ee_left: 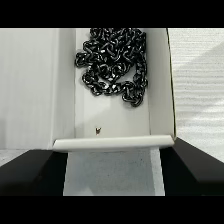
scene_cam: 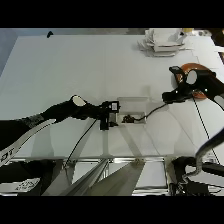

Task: Fold the box and place the chain.

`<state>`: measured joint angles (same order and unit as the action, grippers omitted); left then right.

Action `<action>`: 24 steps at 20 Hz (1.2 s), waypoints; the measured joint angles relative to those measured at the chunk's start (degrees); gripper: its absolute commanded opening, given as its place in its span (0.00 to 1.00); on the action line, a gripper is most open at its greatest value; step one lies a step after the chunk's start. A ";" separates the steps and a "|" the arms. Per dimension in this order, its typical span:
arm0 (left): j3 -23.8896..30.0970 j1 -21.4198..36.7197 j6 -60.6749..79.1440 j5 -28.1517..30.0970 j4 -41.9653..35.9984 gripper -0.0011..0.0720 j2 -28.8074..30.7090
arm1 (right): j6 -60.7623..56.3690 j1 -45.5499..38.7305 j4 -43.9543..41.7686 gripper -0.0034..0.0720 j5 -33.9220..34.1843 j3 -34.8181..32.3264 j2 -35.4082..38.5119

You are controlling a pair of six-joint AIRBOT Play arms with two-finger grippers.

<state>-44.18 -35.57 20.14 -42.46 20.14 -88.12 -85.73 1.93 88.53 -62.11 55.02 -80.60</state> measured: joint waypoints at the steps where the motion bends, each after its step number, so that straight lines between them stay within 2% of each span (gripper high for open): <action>1: 0.02 0.00 0.02 -0.02 0.00 0.29 0.00 | -0.39 0.00 0.00 0.45 0.17 -0.04 -0.66; 4: 0.02 0.00 0.02 -0.02 0.00 0.29 0.00 | -1.70 0.00 -0.04 0.42 0.72 -0.20 -2.71; 5: 0.00 0.00 0.02 -0.02 0.00 0.29 0.00 | -1.95 0.00 -0.04 0.34 0.79 -0.22 -3.30; 6: 0.02 0.00 0.02 -0.02 0.00 0.29 0.00 | -2.16 -0.02 -0.46 0.17 0.83 -0.20 -3.74; 7: 0.00 0.00 0.02 0.00 0.00 0.29 0.00 | -2.36 0.02 -0.92 0.07 0.76 -0.17 -4.07; 13: 0.02 0.00 0.00 -0.02 0.00 0.29 0.00 | -1.51 2.51 -1.18 0.06 3.45 -0.37 -1.55; 21: 0.00 0.00 0.00 -0.02 0.00 0.29 0.00 | -0.76 7.98 -3.56 0.07 -2.25 -0.46 16.33; 23: 0.00 0.00 0.00 -0.02 0.00 0.29 0.00 | -0.79 7.78 -3.48 0.29 -1.51 -0.63 19.45; 24: 0.00 0.00 0.00 -0.02 0.00 0.29 0.00 | -0.79 7.52 -3.43 0.29 -0.96 -0.76 20.22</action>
<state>-44.18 -35.57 20.14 -42.48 20.14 -88.12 -86.52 9.45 85.10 -63.07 54.26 -60.38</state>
